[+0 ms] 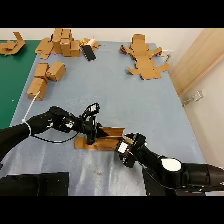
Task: Fold the box.
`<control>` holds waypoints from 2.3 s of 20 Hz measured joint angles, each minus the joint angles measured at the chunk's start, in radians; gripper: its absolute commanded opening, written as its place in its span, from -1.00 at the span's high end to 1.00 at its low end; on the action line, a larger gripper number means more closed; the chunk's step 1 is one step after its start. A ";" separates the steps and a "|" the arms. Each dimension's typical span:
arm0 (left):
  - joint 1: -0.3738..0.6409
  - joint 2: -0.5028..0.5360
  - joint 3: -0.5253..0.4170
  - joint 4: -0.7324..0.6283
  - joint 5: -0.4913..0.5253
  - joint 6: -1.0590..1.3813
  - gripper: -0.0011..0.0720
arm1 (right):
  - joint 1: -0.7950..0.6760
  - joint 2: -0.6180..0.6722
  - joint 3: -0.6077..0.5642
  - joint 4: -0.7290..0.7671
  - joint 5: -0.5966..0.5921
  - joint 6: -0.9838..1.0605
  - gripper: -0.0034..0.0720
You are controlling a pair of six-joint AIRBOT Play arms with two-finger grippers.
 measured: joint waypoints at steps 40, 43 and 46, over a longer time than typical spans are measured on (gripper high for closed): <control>-0.001 0.000 0.000 0.000 0.000 0.000 0.94 | -0.820 -0.360 0.208 1.612 -0.103 -2.063 -0.97; -0.001 0.000 0.000 0.000 0.000 0.000 0.94 | -0.821 -0.365 0.210 1.605 -0.113 -2.070 -0.97; -0.001 0.000 0.000 0.000 0.000 0.000 0.94 | -0.821 -0.369 0.212 1.604 -0.108 -2.072 -0.97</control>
